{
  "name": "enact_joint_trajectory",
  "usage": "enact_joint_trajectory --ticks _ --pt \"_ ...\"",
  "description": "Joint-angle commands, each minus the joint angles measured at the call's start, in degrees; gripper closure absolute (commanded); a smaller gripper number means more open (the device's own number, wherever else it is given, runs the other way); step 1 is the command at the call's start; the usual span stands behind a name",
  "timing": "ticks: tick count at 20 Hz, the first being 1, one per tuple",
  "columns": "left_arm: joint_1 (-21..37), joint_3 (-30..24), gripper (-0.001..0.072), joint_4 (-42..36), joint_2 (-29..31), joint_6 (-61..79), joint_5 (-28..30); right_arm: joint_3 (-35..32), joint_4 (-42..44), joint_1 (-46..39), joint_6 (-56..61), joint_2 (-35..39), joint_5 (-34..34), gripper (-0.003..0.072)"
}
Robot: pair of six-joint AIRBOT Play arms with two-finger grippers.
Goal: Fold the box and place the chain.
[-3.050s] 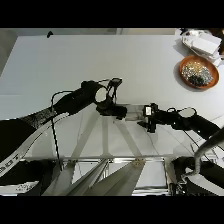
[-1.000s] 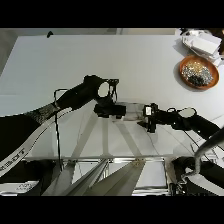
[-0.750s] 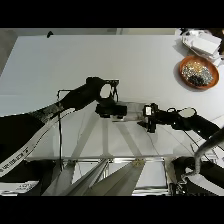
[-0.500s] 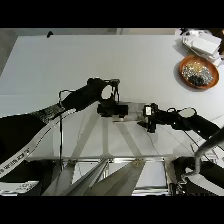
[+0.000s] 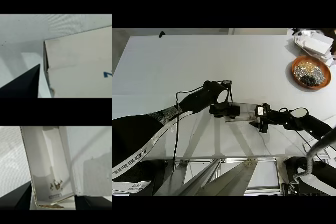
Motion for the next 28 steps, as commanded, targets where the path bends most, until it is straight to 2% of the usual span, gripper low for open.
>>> enact_joint_trajectory --ticks 1,2,4,5,8,10,13,15,16,23,24,28 --pt "-0.87 0.0 0.0322 0.35 -0.76 -0.55 0.35 -0.02 0.0 0.0 0.02 0.04 0.0 0.029" --pt "-1.07 0.0 0.034 0.57 -0.74 -0.81 0.33 -0.02 0.02 0.0 0.02 0.04 0.02 0.029" --pt "-1.27 0.0 0.045 0.81 -0.76 -0.87 0.37 -0.02 0.02 0.0 0.02 0.04 0.02 0.029" --pt "-1.44 0.0 0.0458 0.98 -0.76 -0.92 0.35 -0.02 0.0 0.0 0.02 0.04 0.02 0.029" --pt "-0.94 0.87 0.0453 0.94 -0.72 -0.55 -0.68 -0.02 0.02 0.0 0.02 0.04 0.0 0.029" --pt "0.07 2.67 0.0237 0.68 -0.72 -0.22 -3.21 -0.02 0.02 0.0 0.02 0.04 0.02 0.029" --pt "0.85 3.89 0.0238 -0.96 -0.76 -0.61 -3.39 -0.02 0.0 0.0 0.02 0.04 0.0 0.029" --pt "0.72 3.89 0.0349 -0.35 -1.44 -0.72 -3.1 -0.02 0.0 0.0 0.02 0.04 0.02 0.029" --pt "0.46 3.87 0.0368 -0.57 -2.16 -0.85 -3.52 -0.02 0.02 0.0 0.02 0.04 0.02 0.029" --pt "-1.88 3.85 0.0379 -0.9 -5.6 -5.22 -4.04 -0.02 0.02 0.0 0.02 0.04 0.0 0.029" --pt "-2.1 3.85 0.0404 -0.94 -5.88 -6.4 -4.04 -0.02 0.0 0.0 0.02 0.04 0.02 0.029" --pt "-2.23 3.87 0.0705 -1.01 -5.99 -6.78 -4.04 -0.02 0.02 0.0 0.02 0.04 0.02 0.029"
